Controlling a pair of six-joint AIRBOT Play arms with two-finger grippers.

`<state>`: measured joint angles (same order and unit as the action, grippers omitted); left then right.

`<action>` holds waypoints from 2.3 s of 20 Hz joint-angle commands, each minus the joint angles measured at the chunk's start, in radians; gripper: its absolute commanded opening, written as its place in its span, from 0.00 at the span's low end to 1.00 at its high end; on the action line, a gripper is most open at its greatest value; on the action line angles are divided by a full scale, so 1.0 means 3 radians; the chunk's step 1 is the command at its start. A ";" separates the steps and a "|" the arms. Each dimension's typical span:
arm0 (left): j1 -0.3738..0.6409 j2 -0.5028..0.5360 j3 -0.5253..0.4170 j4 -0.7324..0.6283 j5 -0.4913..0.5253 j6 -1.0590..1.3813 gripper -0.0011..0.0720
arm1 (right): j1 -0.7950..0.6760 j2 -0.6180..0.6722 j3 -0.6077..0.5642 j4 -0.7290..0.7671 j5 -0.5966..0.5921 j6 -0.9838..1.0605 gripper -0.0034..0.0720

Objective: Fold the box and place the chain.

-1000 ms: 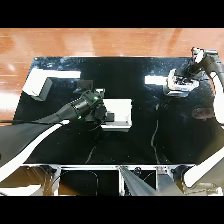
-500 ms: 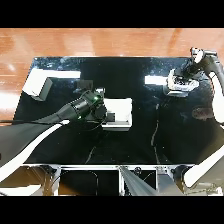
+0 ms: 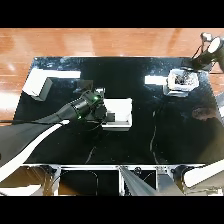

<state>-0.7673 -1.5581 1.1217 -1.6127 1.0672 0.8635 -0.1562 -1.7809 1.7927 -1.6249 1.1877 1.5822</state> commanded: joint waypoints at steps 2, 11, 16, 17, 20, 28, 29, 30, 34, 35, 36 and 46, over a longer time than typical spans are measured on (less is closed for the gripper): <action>0.0003 -0.0001 0.0003 0.0000 0.0014 0.0000 0.04 | 0.0004 0.0376 0.0004 0.0001 0.0108 -0.0097 0.07; 0.0001 -0.0001 0.0003 0.0000 0.0011 0.0000 0.04 | 0.0010 0.1011 0.0004 0.0179 0.0313 -0.0334 0.07; 0.0001 -0.0001 0.0003 0.0001 0.0008 0.0000 0.04 | 0.0011 0.1470 0.0003 0.0623 0.0727 -0.0623 0.08; 0.0001 -0.0001 0.0003 0.0000 0.0008 0.0000 0.04 | 0.0011 0.1592 0.0003 0.0706 0.0732 -0.0678 0.08; 0.0001 -0.0001 0.0003 0.0001 0.0004 0.0000 0.04 | 0.0051 0.1924 0.0003 0.0814 0.0813 -0.0702 0.08; 0.0000 -0.0001 0.0003 0.0001 0.0004 0.0000 0.04 | 0.0931 0.2522 -0.0164 0.0790 0.1058 -0.0674 0.08; 0.0000 -0.0001 0.0003 0.0001 0.0004 0.0000 0.04 | 0.1044 0.2598 -0.0256 0.0790 0.1067 -0.0671 0.08; 0.0000 -0.0001 0.0003 0.0001 0.0005 0.0000 0.04 | 0.1152 0.2683 -0.0361 0.0791 0.1058 -0.0649 0.08; 0.0000 -0.0001 0.0003 0.0001 0.0005 0.0000 0.04 | 0.1620 0.2815 -0.0738 0.0865 0.1039 -0.0587 0.08; 0.0000 -0.0001 0.0003 0.0001 0.0005 0.0000 0.04 | 0.1764 0.2811 -0.0853 0.0936 0.0980 -0.0580 0.08; 0.0000 -0.0001 0.0003 0.0001 0.0004 0.0000 0.04 | 0.1884 0.2803 -0.0956 0.1010 0.0938 -0.0577 0.08; -0.0001 -0.0001 0.0003 0.0011 0.0008 0.0000 0.04 | 0.2369 0.2188 -0.1260 0.1255 0.0568 -0.0627 0.08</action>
<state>-0.7673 -1.5581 1.1217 -1.6100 1.0687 0.8631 0.5240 -1.0637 1.4261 -1.2652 1.3838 1.4055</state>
